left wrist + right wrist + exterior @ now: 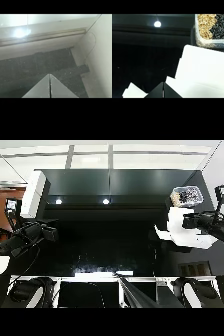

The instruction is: Fold the box and place the chain.

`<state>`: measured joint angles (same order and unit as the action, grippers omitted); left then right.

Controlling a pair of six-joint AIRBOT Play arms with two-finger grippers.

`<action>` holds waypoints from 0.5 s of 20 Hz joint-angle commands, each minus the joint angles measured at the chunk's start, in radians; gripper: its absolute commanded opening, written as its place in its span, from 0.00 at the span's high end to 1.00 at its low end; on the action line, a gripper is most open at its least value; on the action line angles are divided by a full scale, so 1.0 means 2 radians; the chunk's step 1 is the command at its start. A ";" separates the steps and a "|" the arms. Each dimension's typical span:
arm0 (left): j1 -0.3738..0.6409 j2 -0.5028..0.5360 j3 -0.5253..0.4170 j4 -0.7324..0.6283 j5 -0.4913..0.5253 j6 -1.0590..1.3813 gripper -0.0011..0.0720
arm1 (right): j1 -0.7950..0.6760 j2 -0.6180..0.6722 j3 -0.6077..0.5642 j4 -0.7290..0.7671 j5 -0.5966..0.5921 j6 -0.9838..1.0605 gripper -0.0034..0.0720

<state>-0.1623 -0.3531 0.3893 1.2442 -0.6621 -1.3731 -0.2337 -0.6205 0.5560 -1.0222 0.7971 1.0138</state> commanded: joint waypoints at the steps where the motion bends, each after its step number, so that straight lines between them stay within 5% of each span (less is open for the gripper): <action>1: 0.000 0.000 0.000 0.000 0.000 0.000 0.95 | 0.000 0.000 0.000 0.000 0.000 0.000 0.94; 3: 0.000 0.000 0.000 -0.010 0.010 0.000 0.95 | 0.001 0.000 0.000 0.013 -0.008 0.000 0.94; 10: 0.000 -0.016 -0.001 -0.021 0.160 0.001 0.90 | 0.000 -0.010 0.000 0.086 -0.207 0.002 0.94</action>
<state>-0.1623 -0.3664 0.3882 1.2224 -0.4789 -1.3693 -0.2337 -0.6270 0.5560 -0.9054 0.5529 1.0138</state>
